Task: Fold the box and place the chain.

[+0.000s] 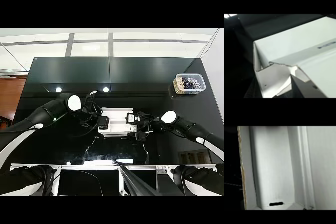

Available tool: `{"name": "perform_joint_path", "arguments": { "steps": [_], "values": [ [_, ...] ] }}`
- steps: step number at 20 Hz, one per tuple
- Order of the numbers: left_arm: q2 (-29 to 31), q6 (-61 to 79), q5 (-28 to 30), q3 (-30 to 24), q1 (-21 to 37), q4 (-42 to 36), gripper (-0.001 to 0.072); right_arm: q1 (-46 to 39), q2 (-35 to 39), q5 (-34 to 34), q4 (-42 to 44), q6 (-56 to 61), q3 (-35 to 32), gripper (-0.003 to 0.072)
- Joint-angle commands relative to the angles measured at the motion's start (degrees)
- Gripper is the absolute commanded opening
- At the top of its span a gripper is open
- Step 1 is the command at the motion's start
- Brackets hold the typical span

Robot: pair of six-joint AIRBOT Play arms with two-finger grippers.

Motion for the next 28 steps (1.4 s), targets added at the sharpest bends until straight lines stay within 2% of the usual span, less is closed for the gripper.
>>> {"name": "perform_joint_path", "arguments": {
  "steps": [1, 6, 11, 13, 16, 18, 21, 28],
  "values": [
    [-0.02, -4.46, 0.11, 0.26, -1.40, 1.60, 0.0484, 0.02, 0.00, 0.00, 0.00, 0.02, 0.02, 0.0412],
    [-0.17, -10.08, -0.11, 3.17, -4.50, 6.95, 0.0484, 0.02, 0.00, 0.00, 0.00, 0.02, 0.02, 0.0412],
    [-0.17, -11.17, -0.39, 3.69, -4.63, 6.93, 0.0483, 0.02, 0.00, -0.02, 0.00, 0.02, 0.02, 0.0411],
    [-0.17, -11.30, -0.31, 3.69, -4.63, 6.93, 0.0392, 0.02, 0.00, 0.00, 0.00, 0.02, 0.02, 0.0411],
    [-0.20, -12.72, -0.35, 3.69, -4.63, 8.04, 0.0388, 0.02, 0.00, -0.02, 0.00, 0.02, 0.02, 0.0411],
    [-0.20, -15.72, -0.28, 3.69, -5.14, 11.61, 0.0271, 0.02, 0.00, 0.00, 0.00, 0.02, 0.02, 0.0412],
    [-0.55, -18.91, 0.20, 3.69, -6.43, 14.69, 0.0265, 0.02, 0.00, -0.02, 0.00, 0.02, 0.02, 0.0411],
    [-4.13, -22.95, 0.94, 3.72, -8.20, 16.37, 0.0264, 0.02, 0.00, -0.02, 0.00, 0.02, 0.02, 0.0411]
  ]
}}
